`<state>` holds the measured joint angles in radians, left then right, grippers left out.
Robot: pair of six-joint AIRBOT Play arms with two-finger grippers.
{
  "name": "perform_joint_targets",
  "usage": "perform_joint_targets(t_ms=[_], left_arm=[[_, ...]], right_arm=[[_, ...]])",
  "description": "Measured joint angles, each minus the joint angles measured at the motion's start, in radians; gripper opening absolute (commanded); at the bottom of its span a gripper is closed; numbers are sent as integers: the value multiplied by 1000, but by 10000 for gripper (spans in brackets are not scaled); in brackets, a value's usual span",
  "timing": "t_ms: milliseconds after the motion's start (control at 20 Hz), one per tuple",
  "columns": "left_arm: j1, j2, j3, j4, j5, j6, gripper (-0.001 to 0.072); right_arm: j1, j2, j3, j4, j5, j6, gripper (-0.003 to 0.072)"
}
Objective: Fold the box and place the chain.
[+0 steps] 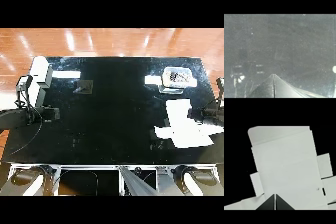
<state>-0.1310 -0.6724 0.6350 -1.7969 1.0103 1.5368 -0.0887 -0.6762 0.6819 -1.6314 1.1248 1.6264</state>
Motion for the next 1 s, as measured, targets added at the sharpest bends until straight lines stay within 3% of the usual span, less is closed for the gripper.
perform_joint_targets(t_ms=[400,450,500,800,1000], left_arm=[[0,0,0,-1,6,0,22],[0,0,0,-1,9,0,22],[0,0,0,-1,9,0,22],[0,0,0,0,13,0,22],[0,0,0,0,18,0,22]], right_arm=[[0,0,0,29,-101,0,44],[0,0,0,45,-103,0,226],[0,0,0,62,-104,0,720],[-42,-2,16,117,-81,-23,720],[-351,-60,31,19,-98,-17,720]])
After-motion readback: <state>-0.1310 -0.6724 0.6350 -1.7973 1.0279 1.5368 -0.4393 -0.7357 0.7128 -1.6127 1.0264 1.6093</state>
